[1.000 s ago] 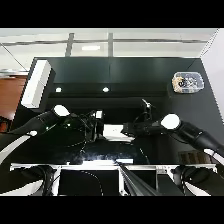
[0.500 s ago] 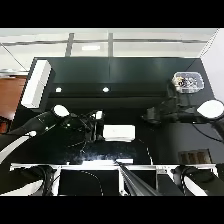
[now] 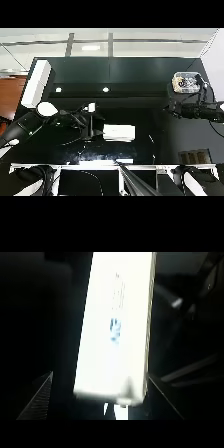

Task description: Fold the box and place the chain.

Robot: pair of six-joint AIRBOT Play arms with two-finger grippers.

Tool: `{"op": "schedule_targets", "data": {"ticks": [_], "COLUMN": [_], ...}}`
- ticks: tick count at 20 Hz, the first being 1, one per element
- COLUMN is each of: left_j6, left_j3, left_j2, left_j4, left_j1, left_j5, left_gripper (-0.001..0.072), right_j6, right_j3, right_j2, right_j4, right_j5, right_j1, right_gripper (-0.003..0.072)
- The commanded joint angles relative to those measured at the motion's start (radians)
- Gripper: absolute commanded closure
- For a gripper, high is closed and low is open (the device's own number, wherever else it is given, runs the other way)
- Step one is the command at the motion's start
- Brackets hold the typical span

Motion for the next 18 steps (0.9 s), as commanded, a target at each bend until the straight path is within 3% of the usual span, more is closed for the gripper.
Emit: {"op": "schedule_targets", "data": {"ticks": [1, 6, 8, 11, 18], "left_j6": [-0.026, -0.100, -0.169, -0.190, -0.251], "left_j3": [0.058, 0.217, 0.269, 0.287, 0.287], "left_j2": [-0.053, -0.262, -0.310, -0.324, -0.326], "left_j4": [-0.071, -0.014, 0.032, 0.103, 0.133], "left_j1": [-0.102, -0.205, -0.209, -0.209, -0.230], "left_j5": [0.071, 0.073, 0.026, -0.008, -0.062], "left_gripper": [-0.0004, -0.0005, -0.0005, -0.0005, -0.0005], "right_j6": [-0.002, -0.032, -0.032, -0.048, -0.084], "right_j3": [0.001, 0.001, 0.001, 0.001, 0.001], "right_j2": [0.001, 0.001, 0.001, 0.001, 0.001], "right_j4": [-0.012, -0.011, -0.011, -0.009, -0.008], "right_j5": [-0.011, -0.011, -0.010, -0.013, -0.032], "right_j1": [-0.022, -0.022, -0.022, -0.022, -0.022], "right_gripper": [0.0672, 0.0672, 0.0672, 0.0672, 0.0672]}}
